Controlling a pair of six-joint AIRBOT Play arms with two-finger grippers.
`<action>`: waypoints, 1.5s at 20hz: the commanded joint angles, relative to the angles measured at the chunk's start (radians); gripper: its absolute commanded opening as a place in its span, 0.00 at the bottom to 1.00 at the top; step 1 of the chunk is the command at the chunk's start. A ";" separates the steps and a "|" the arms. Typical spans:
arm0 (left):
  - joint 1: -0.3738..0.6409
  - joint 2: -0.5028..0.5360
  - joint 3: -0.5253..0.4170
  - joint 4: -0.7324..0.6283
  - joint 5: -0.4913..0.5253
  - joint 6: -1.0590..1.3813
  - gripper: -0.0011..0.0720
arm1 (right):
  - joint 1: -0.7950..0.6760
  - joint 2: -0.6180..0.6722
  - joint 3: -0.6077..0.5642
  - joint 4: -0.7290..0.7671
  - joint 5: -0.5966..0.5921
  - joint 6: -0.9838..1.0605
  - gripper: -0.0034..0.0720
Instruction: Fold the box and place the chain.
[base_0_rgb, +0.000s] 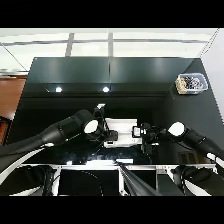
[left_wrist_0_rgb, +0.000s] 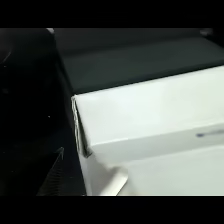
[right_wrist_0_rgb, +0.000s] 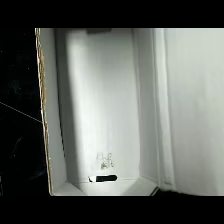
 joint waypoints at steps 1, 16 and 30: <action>-0.053 -0.064 0.093 0.149 -0.102 -0.133 0.70 | -0.001 0.000 0.000 0.000 0.000 0.000 0.16; -0.084 -0.113 0.135 0.154 -0.158 -0.278 0.38 | 0.000 0.000 0.000 0.000 0.000 0.000 0.17; -0.080 -0.143 0.135 0.146 -0.112 -0.278 0.36 | 0.000 0.000 0.000 0.000 0.000 0.000 0.16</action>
